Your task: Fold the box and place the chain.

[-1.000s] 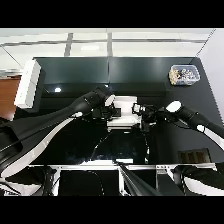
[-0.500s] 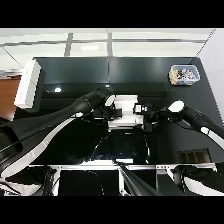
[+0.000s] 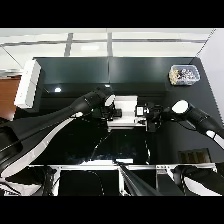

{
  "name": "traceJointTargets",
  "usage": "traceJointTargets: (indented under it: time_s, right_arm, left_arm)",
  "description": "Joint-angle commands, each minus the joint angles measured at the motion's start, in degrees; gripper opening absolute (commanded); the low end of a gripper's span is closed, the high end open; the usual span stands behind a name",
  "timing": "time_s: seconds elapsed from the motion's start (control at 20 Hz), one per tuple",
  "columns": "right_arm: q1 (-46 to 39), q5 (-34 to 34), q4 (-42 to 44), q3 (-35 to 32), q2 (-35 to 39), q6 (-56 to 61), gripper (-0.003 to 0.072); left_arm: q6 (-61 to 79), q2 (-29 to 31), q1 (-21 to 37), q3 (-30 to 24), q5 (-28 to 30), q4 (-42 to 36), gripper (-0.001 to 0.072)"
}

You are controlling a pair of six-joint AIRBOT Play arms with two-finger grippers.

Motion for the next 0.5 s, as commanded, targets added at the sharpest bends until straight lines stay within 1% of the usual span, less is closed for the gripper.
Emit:
traceJointTargets:
  time_s: [0.0,0.2,0.45]
  right_arm:
    - [0.2,0.1,3.5,0.0,0.1,0.1,0.0243]
    - [1.7,-0.6,10.9,0.0,-2.3,-0.1,0.0244]
    - [2.0,-1.9,11.4,-0.1,-3.6,0.4,0.0243]
  left_arm:
    - [0.1,0.0,0.0,0.0,0.0,0.0,0.0028]
    - [0.1,0.0,0.0,0.0,0.0,0.0,0.0028]
    - [0.1,0.0,0.0,0.0,0.0,0.0,0.0027]
